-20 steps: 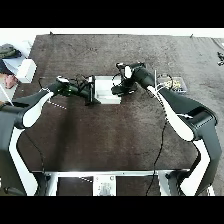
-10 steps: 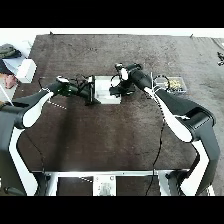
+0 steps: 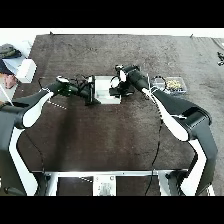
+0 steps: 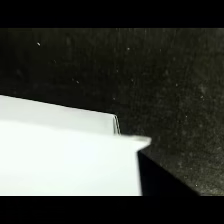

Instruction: Fold the box and place the chain.

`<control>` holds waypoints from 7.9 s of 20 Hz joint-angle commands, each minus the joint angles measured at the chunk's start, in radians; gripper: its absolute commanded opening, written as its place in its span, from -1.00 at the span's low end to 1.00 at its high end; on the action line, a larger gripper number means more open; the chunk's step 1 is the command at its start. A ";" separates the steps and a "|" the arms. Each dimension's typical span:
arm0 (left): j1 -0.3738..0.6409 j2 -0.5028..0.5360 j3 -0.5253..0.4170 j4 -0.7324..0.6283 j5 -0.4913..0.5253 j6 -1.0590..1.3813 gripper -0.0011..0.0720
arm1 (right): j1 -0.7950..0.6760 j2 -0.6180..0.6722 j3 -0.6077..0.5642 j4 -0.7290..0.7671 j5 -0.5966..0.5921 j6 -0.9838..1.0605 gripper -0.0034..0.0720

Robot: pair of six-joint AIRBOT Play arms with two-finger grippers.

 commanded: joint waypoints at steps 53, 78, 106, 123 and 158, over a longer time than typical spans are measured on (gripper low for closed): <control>0.000 0.000 0.000 0.000 0.000 0.000 0.13 | -0.471 0.578 -0.534 0.008 -0.533 -0.292 0.13; 0.000 0.000 0.000 0.000 -0.002 0.000 0.13 | -0.604 0.201 -0.321 0.216 -0.147 -0.576 -0.19; 0.000 0.000 0.000 0.000 -0.001 0.000 0.13 | -0.356 0.919 -0.256 0.328 -0.458 -0.654 -0.94; 0.000 0.000 0.000 0.000 0.000 0.000 0.13 | 0.071 0.529 -0.264 0.328 -0.494 -0.650 -0.94; 0.000 0.000 0.000 0.000 0.000 0.000 0.13 | -0.438 0.436 -0.943 0.395 -1.109 -0.126 -0.16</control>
